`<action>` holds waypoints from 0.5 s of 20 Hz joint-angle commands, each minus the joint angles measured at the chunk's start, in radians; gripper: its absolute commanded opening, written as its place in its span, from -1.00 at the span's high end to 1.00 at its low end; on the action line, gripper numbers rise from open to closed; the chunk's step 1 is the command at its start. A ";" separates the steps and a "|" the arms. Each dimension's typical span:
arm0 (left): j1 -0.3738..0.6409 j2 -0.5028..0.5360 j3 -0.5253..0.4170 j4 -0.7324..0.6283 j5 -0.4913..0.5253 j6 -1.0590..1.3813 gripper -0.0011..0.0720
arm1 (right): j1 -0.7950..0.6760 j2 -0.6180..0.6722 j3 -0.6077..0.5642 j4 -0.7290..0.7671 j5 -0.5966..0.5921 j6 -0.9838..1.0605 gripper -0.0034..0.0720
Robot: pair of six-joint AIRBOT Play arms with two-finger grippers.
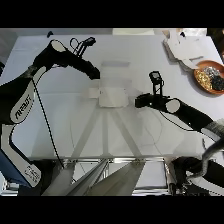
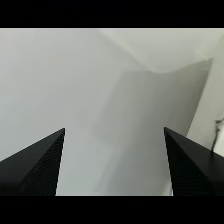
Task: Fold the box and place the chain.
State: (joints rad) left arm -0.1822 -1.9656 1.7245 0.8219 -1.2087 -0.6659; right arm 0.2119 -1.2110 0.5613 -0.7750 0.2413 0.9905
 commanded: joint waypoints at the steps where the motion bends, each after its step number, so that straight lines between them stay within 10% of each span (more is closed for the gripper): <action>1: 0.039 -0.001 0.001 0.142 0.008 -0.100 -0.92 | 0.001 0.000 0.000 0.000 0.002 0.000 0.88; 10: 0.105 0.032 0.002 0.161 -0.176 0.024 -0.92 | 0.001 0.000 0.000 0.000 0.002 0.000 0.88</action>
State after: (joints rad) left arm -0.0887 -1.9499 1.7245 0.9878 -1.2942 -0.7174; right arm 0.2119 -1.2110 0.5613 -0.7750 0.2428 0.9901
